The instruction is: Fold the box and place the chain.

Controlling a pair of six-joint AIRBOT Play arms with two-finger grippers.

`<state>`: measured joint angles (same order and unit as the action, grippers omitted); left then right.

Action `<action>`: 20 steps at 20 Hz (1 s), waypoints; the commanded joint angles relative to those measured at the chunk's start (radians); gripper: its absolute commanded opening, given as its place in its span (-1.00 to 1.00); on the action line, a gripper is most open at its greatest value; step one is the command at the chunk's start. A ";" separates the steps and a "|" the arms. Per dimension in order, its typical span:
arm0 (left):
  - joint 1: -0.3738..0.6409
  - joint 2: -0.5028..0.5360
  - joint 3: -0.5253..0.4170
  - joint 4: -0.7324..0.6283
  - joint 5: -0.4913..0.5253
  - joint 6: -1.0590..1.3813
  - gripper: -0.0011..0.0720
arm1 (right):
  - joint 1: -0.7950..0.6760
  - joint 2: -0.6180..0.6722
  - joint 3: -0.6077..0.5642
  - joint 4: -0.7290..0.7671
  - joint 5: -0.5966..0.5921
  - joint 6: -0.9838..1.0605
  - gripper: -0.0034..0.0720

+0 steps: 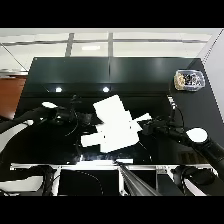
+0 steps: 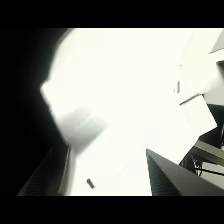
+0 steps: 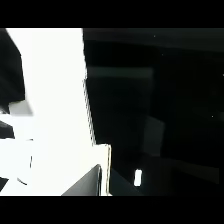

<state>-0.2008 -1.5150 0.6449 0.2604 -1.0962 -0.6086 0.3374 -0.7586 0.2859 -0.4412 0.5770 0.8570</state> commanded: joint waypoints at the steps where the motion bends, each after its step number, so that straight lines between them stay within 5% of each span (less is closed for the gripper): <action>1: -0.039 -0.075 0.060 -0.018 -0.054 0.088 0.91 | 0.004 0.001 0.000 0.000 0.010 0.004 -0.80; 7: -0.045 -0.124 0.138 0.133 -0.214 0.164 0.87 | 0.004 0.000 0.000 0.000 0.014 0.008 -0.80; 11: -0.045 -0.151 0.164 0.158 -0.272 0.186 0.26 | 0.003 0.001 0.000 -0.001 0.014 0.008 -0.80; 13: -0.045 -0.152 0.167 0.159 -0.293 0.220 -0.39 | 0.003 0.001 0.000 -0.001 0.014 0.011 -0.80; 14: -0.045 -0.152 0.172 0.164 -0.293 0.220 -0.83 | 0.003 0.001 0.000 -0.001 0.014 0.021 -0.55; 16: -0.045 -0.151 0.184 0.166 -0.301 0.219 -0.89 | -0.003 0.002 0.001 -0.001 0.021 0.057 0.86; 20: -0.047 -0.136 0.217 0.207 -0.315 0.212 -0.90 | -0.167 0.004 0.129 -0.228 0.264 0.056 0.96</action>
<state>-0.2459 -1.6608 0.8410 0.4374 -1.3952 -0.3988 0.2630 -0.7563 0.3382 -0.5182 0.6796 0.9028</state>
